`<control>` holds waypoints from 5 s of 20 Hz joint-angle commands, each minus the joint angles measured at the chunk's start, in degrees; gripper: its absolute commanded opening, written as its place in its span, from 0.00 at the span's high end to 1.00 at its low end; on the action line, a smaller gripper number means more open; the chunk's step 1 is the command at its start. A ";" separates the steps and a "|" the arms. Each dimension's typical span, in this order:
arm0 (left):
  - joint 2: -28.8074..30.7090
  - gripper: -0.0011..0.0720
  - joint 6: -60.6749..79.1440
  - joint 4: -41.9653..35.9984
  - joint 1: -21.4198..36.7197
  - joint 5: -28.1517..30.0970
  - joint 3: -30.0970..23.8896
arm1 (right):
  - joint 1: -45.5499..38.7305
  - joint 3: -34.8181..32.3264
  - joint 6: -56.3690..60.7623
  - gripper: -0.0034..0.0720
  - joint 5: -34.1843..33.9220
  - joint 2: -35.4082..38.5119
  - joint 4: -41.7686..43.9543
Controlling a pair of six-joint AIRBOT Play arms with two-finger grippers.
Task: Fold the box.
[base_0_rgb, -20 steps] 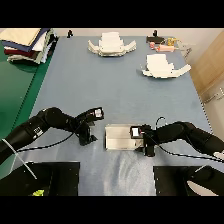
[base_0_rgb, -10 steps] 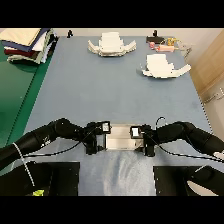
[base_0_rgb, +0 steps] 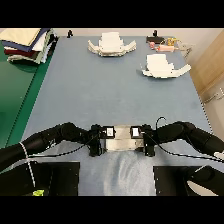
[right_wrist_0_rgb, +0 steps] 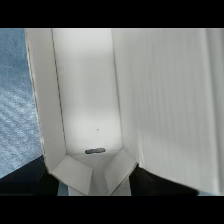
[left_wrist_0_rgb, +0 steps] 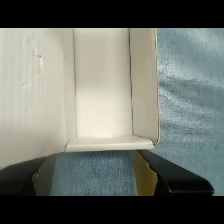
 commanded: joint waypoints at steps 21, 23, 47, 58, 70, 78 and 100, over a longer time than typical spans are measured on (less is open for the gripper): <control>1.99 0.02 0.11 -3.56 0.79 -1.75 -1.14 | 0.00 0.00 0.04 0.23 0.00 -0.02 0.07; 1.22 0.02 0.11 -3.61 -0.35 -1.62 -1.16 | 0.00 0.00 0.07 0.23 0.00 -0.02 0.09; -2.47 0.18 2.12 -5.64 -3.67 4.13 -1.27 | 0.00 0.00 0.04 0.23 0.00 -0.02 0.07; -2.43 0.02 -1.84 -4.35 -2.78 4.68 -1.25 | 0.00 0.00 0.04 0.23 0.00 -0.02 0.07; -0.02 0.02 -0.94 -2.73 -1.20 1.14 -1.25 | 0.00 0.00 0.07 0.23 0.00 -0.02 0.07; -0.20 0.02 0.35 -3.41 -1.31 1.18 -1.25 | 0.00 0.00 0.04 0.23 0.00 -0.02 0.07; -1.75 0.02 0.09 -5.33 -1.29 1.16 -1.18 | 0.00 0.00 0.04 0.23 0.00 -0.02 0.09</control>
